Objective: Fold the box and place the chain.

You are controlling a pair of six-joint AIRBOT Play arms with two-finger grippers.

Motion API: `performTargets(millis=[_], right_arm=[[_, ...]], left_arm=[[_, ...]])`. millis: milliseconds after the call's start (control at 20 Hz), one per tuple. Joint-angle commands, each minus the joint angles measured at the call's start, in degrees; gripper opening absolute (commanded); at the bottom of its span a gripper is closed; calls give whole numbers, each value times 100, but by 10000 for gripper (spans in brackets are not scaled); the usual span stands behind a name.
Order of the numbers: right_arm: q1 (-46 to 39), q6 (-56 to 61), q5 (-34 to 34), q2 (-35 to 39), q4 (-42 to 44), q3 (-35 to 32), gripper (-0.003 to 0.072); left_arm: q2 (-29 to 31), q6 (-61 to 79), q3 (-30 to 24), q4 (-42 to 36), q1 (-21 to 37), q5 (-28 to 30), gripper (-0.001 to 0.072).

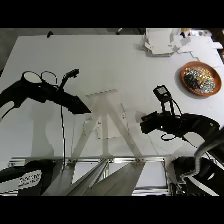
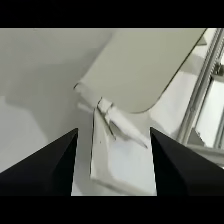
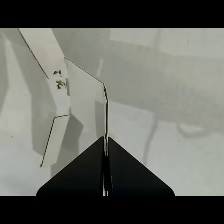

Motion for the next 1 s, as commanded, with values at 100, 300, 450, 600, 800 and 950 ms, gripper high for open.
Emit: performTargets(millis=[100, 300, 450, 600, 800, 950], right_arm=[[39, 42, -37, -227, -15, -2, 22], [39, 39, -39, -240, -2, -2, 22], [39, 39, -39, -240, -2, -2, 22], [39, 39, -35, -240, -2, -2, 22], [39, 37, -33, -240, -2, -2, 22], [37, 35, -50, -240, -11, 39, 256]], left_arm=[[-9, 1261, -498, -866, -79, 1060, 514], [-164, 1779, -496, -1283, -376, 1228, 508], [-466, 2004, -496, -1322, -822, 1233, 509], [-610, 2232, -492, -1318, -1082, 1342, 280], [-592, 2330, -492, -1451, -1025, 1864, 5], [-468, 3147, -492, -1447, -1054, 1834, 4]])
